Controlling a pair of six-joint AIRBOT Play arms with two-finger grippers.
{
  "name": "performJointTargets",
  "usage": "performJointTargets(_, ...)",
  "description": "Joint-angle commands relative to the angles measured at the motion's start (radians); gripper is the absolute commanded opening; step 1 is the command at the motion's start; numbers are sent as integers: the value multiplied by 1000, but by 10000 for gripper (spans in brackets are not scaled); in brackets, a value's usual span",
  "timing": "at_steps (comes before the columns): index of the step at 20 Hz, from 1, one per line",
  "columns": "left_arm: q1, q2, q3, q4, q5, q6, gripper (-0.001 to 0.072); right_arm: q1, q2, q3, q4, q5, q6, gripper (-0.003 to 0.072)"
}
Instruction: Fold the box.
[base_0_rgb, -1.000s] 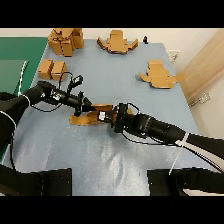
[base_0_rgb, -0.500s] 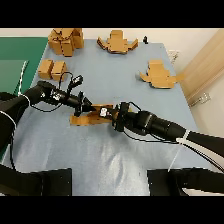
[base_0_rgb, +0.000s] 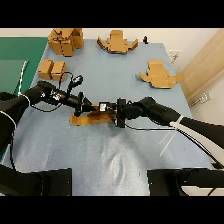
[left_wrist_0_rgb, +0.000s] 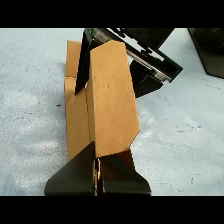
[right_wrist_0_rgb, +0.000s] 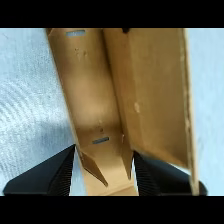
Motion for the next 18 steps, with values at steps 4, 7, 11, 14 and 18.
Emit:
performJointTargets(4, 1, 1, 0, 3, 6, -7, 17, -22, -89, 43, 135, -103, -140, 563)
performJointTargets(7, 1, 1, 0, 3, 14, -7, 17, -23, -106, 43, 187, -110, -146, 563)
performJointTargets(11, 1, 1, 0, 5, 49, -7, 17, -26, -111, 43, 195, -88, -145, 563)
performJointTargets(14, 1, 1, 0, 5, 83, -7, 17, -31, -111, 43, 198, -84, -139, 563)
performJointTargets(18, 1, 1, 0, 6, 125, -7, 17, -53, -111, 43, 232, -86, -102, 563)
